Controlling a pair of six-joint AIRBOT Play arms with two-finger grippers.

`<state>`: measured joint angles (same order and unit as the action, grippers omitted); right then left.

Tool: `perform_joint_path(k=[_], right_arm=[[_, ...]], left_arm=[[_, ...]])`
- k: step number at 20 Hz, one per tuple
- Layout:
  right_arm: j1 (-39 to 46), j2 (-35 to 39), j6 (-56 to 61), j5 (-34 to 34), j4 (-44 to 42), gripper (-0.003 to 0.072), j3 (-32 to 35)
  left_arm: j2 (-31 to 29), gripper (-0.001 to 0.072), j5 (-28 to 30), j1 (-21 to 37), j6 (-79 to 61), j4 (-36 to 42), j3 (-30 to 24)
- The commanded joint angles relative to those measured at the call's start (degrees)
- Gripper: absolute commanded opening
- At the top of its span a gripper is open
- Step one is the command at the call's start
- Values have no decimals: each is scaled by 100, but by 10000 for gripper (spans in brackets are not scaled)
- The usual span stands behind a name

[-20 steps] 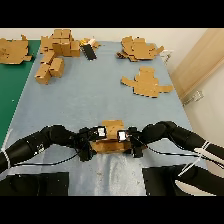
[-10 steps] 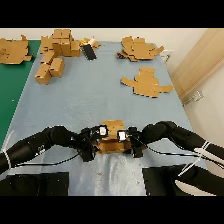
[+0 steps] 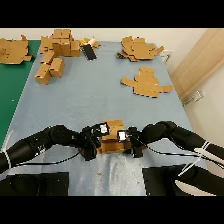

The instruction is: Fold the box.

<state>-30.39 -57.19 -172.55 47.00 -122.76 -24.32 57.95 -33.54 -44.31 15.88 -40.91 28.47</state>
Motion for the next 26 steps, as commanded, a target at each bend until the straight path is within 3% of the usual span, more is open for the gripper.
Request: perform_joint_path(k=[1,12,18,26], right_arm=[[-7,0,0,-2,-2,520,0],[-7,0,0,-2,-2,520,0],[-7,0,0,0,-2,520,0],[-7,0,0,-2,-2,520,0]], left_arm=[[4,18,42,0,-42,133,15],[136,12,61,2,-308,592,15],[-44,12,-57,361,181,-804,15],[-232,13,-758,463,293,-844,15]])
